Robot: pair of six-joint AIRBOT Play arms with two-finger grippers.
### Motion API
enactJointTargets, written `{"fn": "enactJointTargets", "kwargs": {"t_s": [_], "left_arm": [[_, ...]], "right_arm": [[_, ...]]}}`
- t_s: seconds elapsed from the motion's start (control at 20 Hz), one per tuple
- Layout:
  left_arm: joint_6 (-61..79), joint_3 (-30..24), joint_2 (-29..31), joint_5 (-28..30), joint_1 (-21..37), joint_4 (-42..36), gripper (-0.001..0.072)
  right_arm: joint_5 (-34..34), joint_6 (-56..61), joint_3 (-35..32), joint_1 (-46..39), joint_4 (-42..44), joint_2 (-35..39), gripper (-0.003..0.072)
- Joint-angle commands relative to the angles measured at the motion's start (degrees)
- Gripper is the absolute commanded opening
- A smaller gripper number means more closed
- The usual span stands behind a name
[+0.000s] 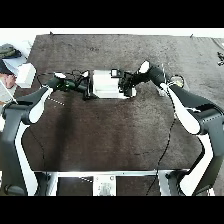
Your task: Fold the box and place the chain.
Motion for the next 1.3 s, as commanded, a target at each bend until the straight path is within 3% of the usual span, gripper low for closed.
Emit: {"fn": "enactJointTargets", "kwargs": {"t_s": [0.0,0.05,0.1,0.45,0.55,0.75,0.8,0.85,0.9,1.0,1.15,1.2,1.25], "left_arm": [[0.0,0.0,0.0,0.0,0.0,0.0,0.0282],[0.0,0.0,0.0,0.0,0.0,0.0,0.0282],[0.0,0.0,0.0,0.0,0.0,0.0,0.0282],[0.0,0.0,0.0,0.0,0.0,0.0,0.0282],[0.0,0.0,0.0,0.0,0.0,0.0,0.0282],[0.0,0.0,0.0,0.0,0.0,0.0,0.0282],[0.0,0.0,0.0,0.0,0.0,0.0,0.0282],[0.0,0.0,0.0,0.0,0.0,0.0,0.0282],[0.0,0.0,0.0,0.0,0.0,0.0,0.0282],[0.0,0.0,0.0,0.0,0.0,0.0,0.0282],[0.0,0.0,0.0,0.0,0.0,0.0,0.0282],[0.0,0.0,0.0,0.0,0.0,0.0,0.0282],[0.0,0.0,0.0,0.0,0.0,0.0,0.0282]], "right_arm": [[-0.2,0.1,0.0,1.4,0.1,-0.2,0.0264],[-0.5,0.1,0.0,1.8,0.1,-0.5,0.0217],[-1.0,0.1,0.0,2.0,0.1,-0.9,0.0105],[-3.1,0.0,0.0,2.3,2.7,-1.6,0.011],[-3.6,0.0,0.0,2.3,2.7,-1.6,0.0204],[-3.6,0.0,0.0,2.3,2.7,-1.6,0.0212],[-3.7,0.0,0.0,2.3,2.7,-1.6,0.0347],[-3.7,0.0,0.0,2.3,2.7,-1.6,0.0408],[-3.6,-0.1,0.0,2.3,2.7,-1.6,0.041],[-3.6,0.0,0.0,2.2,2.7,-1.6,0.0586],[-3.6,0.2,0.0,2.2,2.7,-1.6,0.0572],[-3.6,0.5,0.0,2.2,2.7,-1.6,0.048],[-3.6,1.3,0.0,2.2,2.6,-1.6,0.048]]}}
